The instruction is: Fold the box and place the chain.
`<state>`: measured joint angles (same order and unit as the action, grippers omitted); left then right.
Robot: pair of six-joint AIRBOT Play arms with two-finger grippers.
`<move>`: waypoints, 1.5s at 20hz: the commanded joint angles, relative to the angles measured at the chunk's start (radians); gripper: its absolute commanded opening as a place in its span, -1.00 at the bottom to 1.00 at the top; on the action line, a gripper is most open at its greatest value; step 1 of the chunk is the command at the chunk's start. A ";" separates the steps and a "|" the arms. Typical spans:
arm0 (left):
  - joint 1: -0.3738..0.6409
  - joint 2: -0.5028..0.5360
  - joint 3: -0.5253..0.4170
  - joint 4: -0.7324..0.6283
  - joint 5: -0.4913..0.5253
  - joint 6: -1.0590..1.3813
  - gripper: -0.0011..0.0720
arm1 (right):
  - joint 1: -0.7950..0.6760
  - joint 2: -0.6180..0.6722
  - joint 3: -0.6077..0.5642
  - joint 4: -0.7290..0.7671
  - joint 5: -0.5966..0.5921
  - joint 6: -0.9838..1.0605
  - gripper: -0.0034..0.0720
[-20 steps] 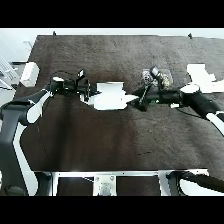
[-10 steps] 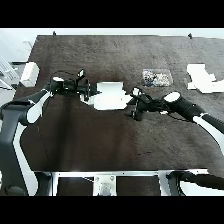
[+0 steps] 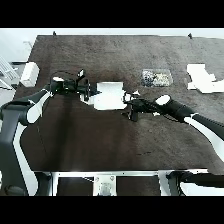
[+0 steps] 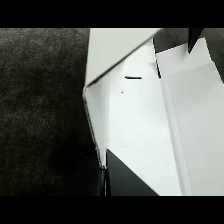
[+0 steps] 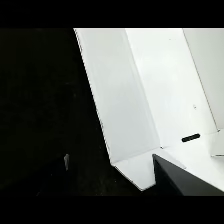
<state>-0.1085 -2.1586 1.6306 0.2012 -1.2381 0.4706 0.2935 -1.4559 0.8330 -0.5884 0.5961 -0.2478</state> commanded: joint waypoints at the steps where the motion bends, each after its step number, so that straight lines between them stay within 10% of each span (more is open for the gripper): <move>1: 0.000 0.000 0.000 0.000 0.000 0.001 -0.91 | 0.011 -0.032 0.002 0.013 -0.062 -0.034 0.70; 15: 0.000 0.000 0.000 0.000 0.000 0.001 -0.91 | -0.039 -0.058 0.159 0.144 -0.129 -0.009 0.70; 30: 0.000 0.000 0.000 0.000 0.001 0.001 -0.91 | -0.131 -0.207 0.320 0.140 0.174 -0.113 0.70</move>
<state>-0.1089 -2.1586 1.6306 0.2012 -1.2377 0.4713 0.1864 -1.6333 1.1145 -0.4480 0.6846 -0.3450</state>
